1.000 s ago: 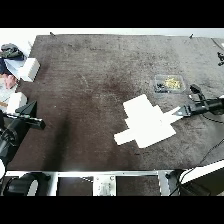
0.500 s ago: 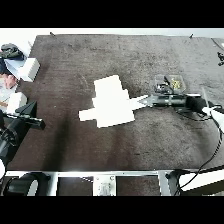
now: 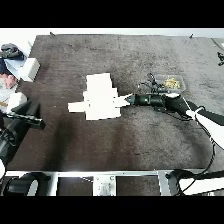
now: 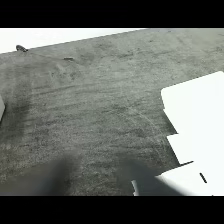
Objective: Fold the box and place the chain.
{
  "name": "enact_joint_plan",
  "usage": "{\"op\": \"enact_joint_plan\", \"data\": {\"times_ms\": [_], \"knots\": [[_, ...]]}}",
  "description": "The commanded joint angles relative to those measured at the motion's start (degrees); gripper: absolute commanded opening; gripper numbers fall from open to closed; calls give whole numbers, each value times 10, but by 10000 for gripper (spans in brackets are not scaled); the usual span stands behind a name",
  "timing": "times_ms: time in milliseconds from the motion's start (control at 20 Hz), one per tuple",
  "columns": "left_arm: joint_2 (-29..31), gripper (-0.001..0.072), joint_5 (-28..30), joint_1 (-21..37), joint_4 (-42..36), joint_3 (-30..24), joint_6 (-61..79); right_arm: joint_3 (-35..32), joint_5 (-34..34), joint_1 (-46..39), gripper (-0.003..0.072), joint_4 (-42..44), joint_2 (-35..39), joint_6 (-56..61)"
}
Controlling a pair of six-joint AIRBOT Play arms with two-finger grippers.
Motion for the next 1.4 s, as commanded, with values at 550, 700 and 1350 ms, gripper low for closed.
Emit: {"op": "enact_joint_plan", "data": {"times_ms": [550, 700, 1350], "knots": [[-256, 648, -25, 0, -31, 119, 3, -69, -162, 47, -8, -4, 82, 10], [-421, 648, -103, 0, -40, 231, 4, -69, -162, 47, -8, -4, 82, 10], [-942, 648, -573, -11, -60, 773, -32, -69, -162, 47, -8, -4, 82, 3]]}}
